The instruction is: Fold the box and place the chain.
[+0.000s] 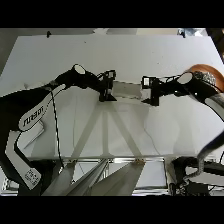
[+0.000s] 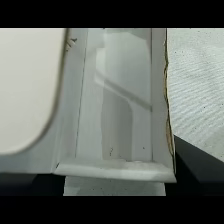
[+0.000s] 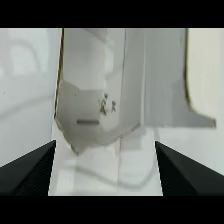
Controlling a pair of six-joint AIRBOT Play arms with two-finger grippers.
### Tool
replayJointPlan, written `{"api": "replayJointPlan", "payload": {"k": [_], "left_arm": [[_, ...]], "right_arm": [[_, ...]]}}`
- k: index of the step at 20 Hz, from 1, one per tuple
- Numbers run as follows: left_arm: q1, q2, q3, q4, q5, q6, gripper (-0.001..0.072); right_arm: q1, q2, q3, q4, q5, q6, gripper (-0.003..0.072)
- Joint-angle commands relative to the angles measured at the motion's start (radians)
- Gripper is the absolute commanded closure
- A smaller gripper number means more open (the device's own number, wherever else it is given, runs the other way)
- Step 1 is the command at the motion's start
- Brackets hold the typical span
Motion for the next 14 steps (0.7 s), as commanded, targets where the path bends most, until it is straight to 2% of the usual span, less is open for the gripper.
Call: {"api": "replayJointPlan", "payload": {"k": [1, 2, 4, 6, 8, 11, 14], "left_arm": [[0.001, 0.000, 0.000, 0.001, 0.001, 0.000, 0.0394], [0.001, 0.000, 0.000, 0.001, 0.001, -0.001, 0.0394], [0.001, 0.000, 0.000, 0.001, 0.001, -0.001, 0.0394], [0.001, 0.000, 0.000, 0.001, 0.001, -0.001, 0.0394], [0.001, 0.000, 0.000, 0.001, 0.005, -0.005, 0.0395], [0.001, 0.000, 0.000, 0.000, 0.035, -0.037, 0.0394], [0.001, 0.000, 0.000, 0.001, 0.042, -0.047, 0.0394]], "right_arm": [[0.000, 0.077, 0.000, -0.223, -0.002, 0.184, 0.0119], [0.000, 0.093, 0.000, -0.238, 0.011, 0.248, 0.0259], [0.002, 0.112, 0.000, -0.203, 0.085, 0.339, 0.0668], [0.003, 0.115, 0.000, -0.109, 0.164, 0.341, 0.0677], [0.003, 0.115, 0.000, 0.037, 0.175, 0.354, 0.0678], [0.003, 0.112, 0.000, 0.275, 0.105, 0.354, 0.0679], [0.019, 0.088, 0.000, 0.324, 0.001, 0.354, 0.0679]]}}
